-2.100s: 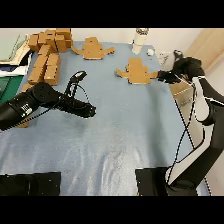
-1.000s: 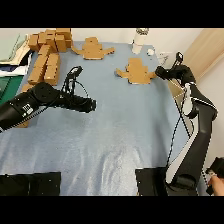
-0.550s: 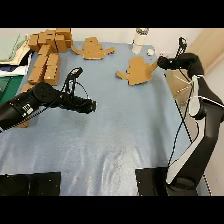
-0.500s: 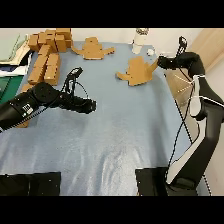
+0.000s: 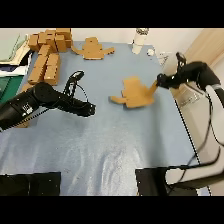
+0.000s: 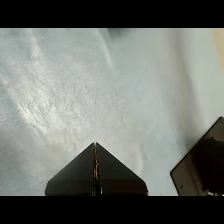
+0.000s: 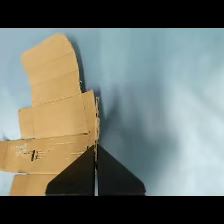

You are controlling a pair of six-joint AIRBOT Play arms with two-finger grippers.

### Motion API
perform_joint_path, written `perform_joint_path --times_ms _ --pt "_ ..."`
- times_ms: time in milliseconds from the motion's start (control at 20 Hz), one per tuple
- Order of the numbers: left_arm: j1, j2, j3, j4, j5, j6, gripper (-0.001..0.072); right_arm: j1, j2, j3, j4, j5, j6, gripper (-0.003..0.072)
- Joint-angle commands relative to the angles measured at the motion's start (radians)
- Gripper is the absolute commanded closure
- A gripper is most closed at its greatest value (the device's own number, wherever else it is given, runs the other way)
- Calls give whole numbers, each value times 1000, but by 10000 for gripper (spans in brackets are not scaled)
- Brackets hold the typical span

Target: Fold the box.

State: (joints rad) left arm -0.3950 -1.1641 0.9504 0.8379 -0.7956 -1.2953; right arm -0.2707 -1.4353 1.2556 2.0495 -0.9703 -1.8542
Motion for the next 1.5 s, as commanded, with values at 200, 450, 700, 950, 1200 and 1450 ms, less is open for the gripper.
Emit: perform_joint_path --times_ms 200,450,700,950,1200,1450 --pt "46 0 0 -5 -105 50 698 109 499 -652 -84 38 145 630" --pt "82 0 0 -54 -155 50 696 108 503 -650 -269 32 163 316" --pt "85 0 0 -84 -165 39 252 108 352 -559 -262 6 41 326" --pt "85 0 0 -87 -191 39 252 108 178 -414 -220 -38 -87 356" --pt "129 -1 0 -103 -248 39 252 108 123 -356 -110 -100 -191 467" --pt "263 -52 0 -246 -396 105 251 108 113 -357 -16 -132 -240 480"
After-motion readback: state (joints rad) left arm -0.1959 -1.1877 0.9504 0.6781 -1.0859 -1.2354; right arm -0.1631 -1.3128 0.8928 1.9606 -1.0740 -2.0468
